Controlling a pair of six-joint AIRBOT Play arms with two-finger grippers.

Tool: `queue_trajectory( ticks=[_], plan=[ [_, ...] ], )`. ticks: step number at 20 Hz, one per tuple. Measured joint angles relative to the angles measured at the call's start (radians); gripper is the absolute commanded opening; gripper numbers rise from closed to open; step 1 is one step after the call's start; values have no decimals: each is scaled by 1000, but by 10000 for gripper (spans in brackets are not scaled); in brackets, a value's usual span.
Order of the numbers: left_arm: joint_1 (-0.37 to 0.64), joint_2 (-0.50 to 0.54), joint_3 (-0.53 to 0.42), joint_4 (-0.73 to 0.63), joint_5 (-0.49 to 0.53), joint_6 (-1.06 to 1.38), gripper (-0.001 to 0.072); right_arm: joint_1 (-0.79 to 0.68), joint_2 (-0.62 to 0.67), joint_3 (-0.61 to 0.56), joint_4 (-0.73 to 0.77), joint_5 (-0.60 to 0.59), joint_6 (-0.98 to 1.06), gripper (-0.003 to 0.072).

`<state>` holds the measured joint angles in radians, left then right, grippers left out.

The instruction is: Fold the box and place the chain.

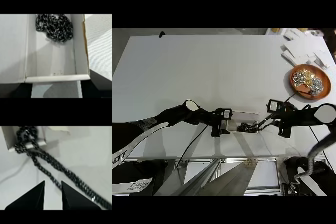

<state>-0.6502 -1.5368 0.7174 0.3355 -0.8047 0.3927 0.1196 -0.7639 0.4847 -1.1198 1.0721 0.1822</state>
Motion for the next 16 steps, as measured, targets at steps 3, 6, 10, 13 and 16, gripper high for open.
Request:
queue_trajectory(
  ticks=[3, 6, 10, 13, 16],
  plan=[
    [0, 0, 0, 0, 0, 0, 271, -3, -2, -65, 103, -58, -189, 216],
    [0, 0, 0, 0, 0, 0, 271, -3, -6, -92, 155, -95, -280, 216],
    [0, 0, 0, 0, 0, 0, 271, -3, -45, -104, 220, -118, -352, 214],
    [0, 0, 0, 0, 0, 0, 271, -3, -64, -107, 258, -125, -381, 213],
    [0, 0, 0, 0, 0, 0, 271, -3, -72, -108, 275, -129, -393, 212]
  ],
)
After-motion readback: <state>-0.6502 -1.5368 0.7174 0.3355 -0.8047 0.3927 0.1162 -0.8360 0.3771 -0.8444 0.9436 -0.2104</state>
